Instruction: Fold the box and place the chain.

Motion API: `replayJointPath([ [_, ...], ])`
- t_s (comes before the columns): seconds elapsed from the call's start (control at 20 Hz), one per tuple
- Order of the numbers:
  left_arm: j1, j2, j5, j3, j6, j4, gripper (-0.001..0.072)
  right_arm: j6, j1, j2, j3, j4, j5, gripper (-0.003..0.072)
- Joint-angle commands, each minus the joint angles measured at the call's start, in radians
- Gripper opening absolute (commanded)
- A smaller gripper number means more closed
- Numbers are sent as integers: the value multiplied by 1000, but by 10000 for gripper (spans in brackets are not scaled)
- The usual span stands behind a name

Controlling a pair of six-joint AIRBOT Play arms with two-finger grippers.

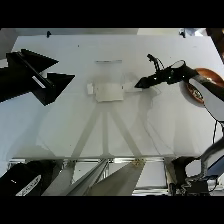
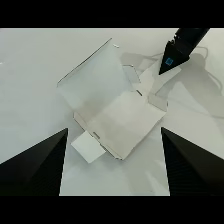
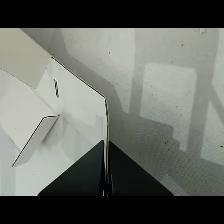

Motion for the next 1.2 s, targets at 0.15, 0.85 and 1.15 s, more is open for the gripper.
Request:
replayJointPath([
  [0.15,-1,1,0,0,0,0,644,3,3,3,0,-6,39,13],
  [0.85,-1,1,32,0,8,-45,645,3,3,3,0,-5,39,13],
  [1.15,-2,0,35,0,8,-165,636,3,3,3,0,-5,39,13],
])
